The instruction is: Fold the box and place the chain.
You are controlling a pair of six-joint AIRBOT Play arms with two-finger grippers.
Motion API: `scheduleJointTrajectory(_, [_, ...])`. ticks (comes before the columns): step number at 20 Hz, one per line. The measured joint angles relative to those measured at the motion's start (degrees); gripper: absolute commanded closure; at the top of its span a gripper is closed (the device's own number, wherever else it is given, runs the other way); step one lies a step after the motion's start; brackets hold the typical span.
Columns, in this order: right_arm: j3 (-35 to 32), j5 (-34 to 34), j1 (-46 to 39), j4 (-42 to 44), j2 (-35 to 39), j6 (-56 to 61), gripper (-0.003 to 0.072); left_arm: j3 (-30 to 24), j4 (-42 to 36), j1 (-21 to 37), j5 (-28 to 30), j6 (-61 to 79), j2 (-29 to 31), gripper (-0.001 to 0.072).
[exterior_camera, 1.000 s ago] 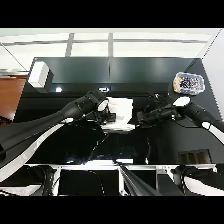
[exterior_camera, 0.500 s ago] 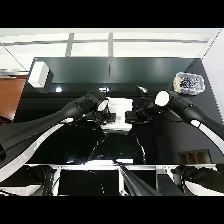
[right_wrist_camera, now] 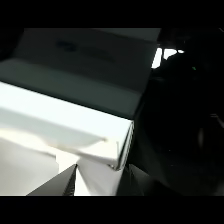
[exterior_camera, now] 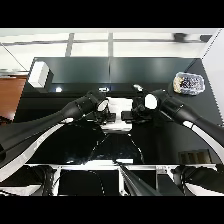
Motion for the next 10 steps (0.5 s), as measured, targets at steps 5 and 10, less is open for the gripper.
scheduleJointTrajectory(5, [2.14,2.4,2.84,-5.53,-2.95,6.49,0.0384,0.0,0.02,0.0,0.09,0.02,0.0,0.0682])
scheduleJointTrajectory(10, [3.76,3.56,5.53,-10.43,-4.92,13.22,0.0386,0.0,0.15,0.0,0.09,0.02,0.0,0.0683])
